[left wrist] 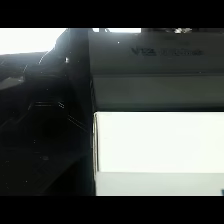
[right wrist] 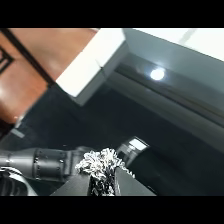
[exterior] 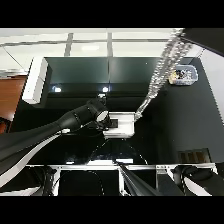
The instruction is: Fold the box and place the chain.
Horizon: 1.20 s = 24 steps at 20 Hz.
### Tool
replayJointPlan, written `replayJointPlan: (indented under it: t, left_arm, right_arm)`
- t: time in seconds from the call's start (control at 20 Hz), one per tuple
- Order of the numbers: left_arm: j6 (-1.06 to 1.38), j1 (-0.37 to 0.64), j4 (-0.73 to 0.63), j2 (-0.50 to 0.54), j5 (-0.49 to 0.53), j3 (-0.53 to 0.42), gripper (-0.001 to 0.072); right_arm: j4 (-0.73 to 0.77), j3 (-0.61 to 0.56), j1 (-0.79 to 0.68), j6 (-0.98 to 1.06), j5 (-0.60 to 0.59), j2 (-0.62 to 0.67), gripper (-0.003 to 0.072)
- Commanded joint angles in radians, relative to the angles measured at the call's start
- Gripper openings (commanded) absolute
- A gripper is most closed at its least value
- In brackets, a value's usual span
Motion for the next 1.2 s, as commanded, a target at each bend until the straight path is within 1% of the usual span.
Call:
replayJointPlan:
  t: [0.0,0.2,0.35,0.55,0.75,1.05,1.15]
  left_arm:
    - [0.000,0.000,0.000,0.000,0.000,0.000,0.0027]
    - [0.000,0.000,0.000,0.000,0.000,0.000,0.0027]
    - [0.000,0.000,0.000,0.000,0.000,0.000,0.0027]
    - [0.000,0.000,0.000,0.000,0.000,0.000,0.0027]
    - [0.000,0.000,0.000,0.000,0.000,0.000,0.0027]
    - [0.000,0.000,0.000,0.000,0.000,0.000,0.0027]
    - [0.000,0.000,0.000,0.000,0.000,0.000,0.0027]
  right_arm:
    - [0.007,0.000,0.064,0.003,-0.062,-0.033,0.0014]
    - [0.007,0.000,0.114,0.003,-0.068,-0.067,0.0014]
    - [0.007,-0.001,0.123,0.003,-0.066,-0.077,0.0014]
    - [0.014,-0.054,0.137,0.003,-0.052,-0.077,0.0014]
    - [0.013,-0.039,0.136,-0.002,-0.115,-0.076,0.0014]
    - [0.042,-0.031,0.136,-0.002,-0.126,-0.074,0.0014]
    - [0.072,-0.031,0.136,-0.011,-0.141,-0.074,0.0014]
